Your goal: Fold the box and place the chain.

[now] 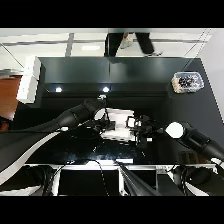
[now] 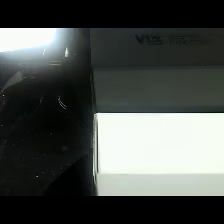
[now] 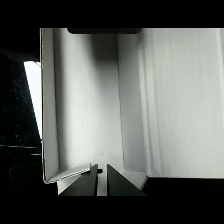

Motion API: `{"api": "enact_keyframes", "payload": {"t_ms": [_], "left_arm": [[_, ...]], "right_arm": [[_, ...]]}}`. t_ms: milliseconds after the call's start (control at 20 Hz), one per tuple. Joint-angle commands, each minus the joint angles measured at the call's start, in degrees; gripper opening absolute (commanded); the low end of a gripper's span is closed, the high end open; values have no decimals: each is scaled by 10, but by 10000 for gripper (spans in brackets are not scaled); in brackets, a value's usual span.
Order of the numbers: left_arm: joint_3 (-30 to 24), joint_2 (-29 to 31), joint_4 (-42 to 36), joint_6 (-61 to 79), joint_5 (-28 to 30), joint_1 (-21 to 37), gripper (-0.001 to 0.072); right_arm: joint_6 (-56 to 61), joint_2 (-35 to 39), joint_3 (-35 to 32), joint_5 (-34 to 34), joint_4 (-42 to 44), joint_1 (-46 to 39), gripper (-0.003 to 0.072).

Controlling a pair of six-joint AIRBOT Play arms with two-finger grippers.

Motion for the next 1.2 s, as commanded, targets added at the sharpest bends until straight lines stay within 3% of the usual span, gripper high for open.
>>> {"api": "enact_keyframes", "payload": {"t_ms": [0, 50, 100, 500, 750, 1150], "left_arm": [[0, 0, 0, 0, 0, 0, 33], [0, 0, 1, 0, 0, 0, 33], [0, 0, 0, 0, 0, 0, 33], [0, 0, 0, 0, 0, 0, 33], [0, 0, 0, 0, 0, 0, 33], [0, 0, 0, 0, 0, 0, 33]], "right_arm": [[60, 37, 5, 28, -69, -25, 100], [64, 50, 5, 42, -76, -38, 310], [67, 58, 5, 54, -80, -52, 463], [42, 36, -23, 66, -53, -74, 476], [-13, 17, -23, 41, 19, -72, 476], [-24, -14, -23, -8, 22, -16, 472]]}}
